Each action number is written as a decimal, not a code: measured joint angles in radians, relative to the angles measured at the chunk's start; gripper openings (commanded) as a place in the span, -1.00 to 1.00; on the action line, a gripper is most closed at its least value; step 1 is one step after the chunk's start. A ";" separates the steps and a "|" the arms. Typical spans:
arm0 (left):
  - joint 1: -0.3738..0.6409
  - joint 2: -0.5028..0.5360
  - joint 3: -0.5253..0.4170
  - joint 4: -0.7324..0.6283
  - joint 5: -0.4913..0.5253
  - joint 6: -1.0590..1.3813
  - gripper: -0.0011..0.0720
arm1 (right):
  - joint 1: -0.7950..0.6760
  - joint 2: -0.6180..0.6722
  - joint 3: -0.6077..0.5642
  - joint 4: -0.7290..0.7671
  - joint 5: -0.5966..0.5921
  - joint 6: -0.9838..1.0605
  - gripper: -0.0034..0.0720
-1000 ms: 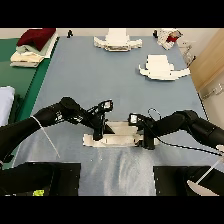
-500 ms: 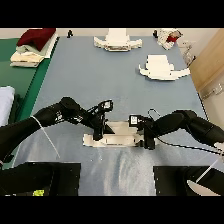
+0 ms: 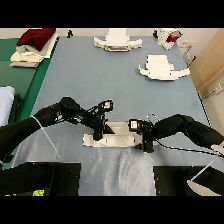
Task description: Fold the box.
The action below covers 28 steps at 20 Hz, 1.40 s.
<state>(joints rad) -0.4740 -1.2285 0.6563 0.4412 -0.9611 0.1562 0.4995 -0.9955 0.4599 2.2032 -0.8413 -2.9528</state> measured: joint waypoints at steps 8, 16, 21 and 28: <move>0.000 0.000 0.000 0.000 0.000 0.000 -0.93 | 0.000 -0.002 -0.034 0.028 0.060 -0.042 0.40; 0.000 0.000 0.000 0.000 0.000 0.000 -0.93 | 0.001 -0.002 -0.042 0.032 0.069 -0.048 0.72; 0.000 0.000 0.000 0.000 0.000 0.000 -0.93 | 0.002 0.003 -0.043 0.031 0.063 -0.048 0.82; 0.000 0.000 0.000 0.000 0.000 0.000 -0.93 | 0.002 0.020 -0.043 0.043 0.064 -0.047 0.50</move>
<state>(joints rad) -0.4740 -1.2285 0.6559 0.4408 -0.9607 0.1562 0.5011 -0.9752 0.4171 2.2463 -0.7776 -3.0001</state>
